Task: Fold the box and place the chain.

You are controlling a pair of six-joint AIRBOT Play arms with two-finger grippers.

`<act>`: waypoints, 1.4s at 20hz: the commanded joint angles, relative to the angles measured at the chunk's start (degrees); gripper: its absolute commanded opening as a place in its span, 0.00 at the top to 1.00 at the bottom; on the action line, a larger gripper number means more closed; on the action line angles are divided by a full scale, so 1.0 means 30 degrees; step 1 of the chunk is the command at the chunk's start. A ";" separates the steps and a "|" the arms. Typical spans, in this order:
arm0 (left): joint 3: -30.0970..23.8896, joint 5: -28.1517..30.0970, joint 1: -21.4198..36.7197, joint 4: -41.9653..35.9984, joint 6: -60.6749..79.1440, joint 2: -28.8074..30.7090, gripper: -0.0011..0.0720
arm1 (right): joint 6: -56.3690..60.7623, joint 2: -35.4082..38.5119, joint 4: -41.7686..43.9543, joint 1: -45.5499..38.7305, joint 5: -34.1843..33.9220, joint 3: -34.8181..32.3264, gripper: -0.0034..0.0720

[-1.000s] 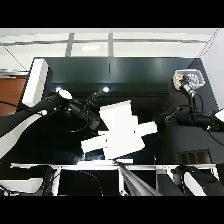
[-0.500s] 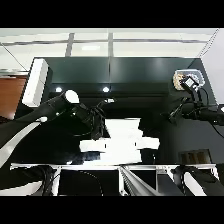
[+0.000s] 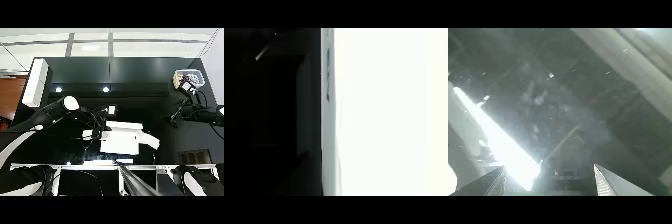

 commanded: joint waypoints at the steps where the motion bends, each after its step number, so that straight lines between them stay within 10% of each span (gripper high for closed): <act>1: -0.0117 0.2317 -0.0066 -0.0656 0.1923 -0.1093 0.95 | -0.0015 0.0000 0.0364 0.0452 0.0823 -0.0772 0.12; 28: -0.0342 0.1719 -0.0036 -0.1231 0.1902 -0.2127 0.95 | -0.1100 -0.0015 -0.0488 1.0367 -0.1953 -0.5078 0.12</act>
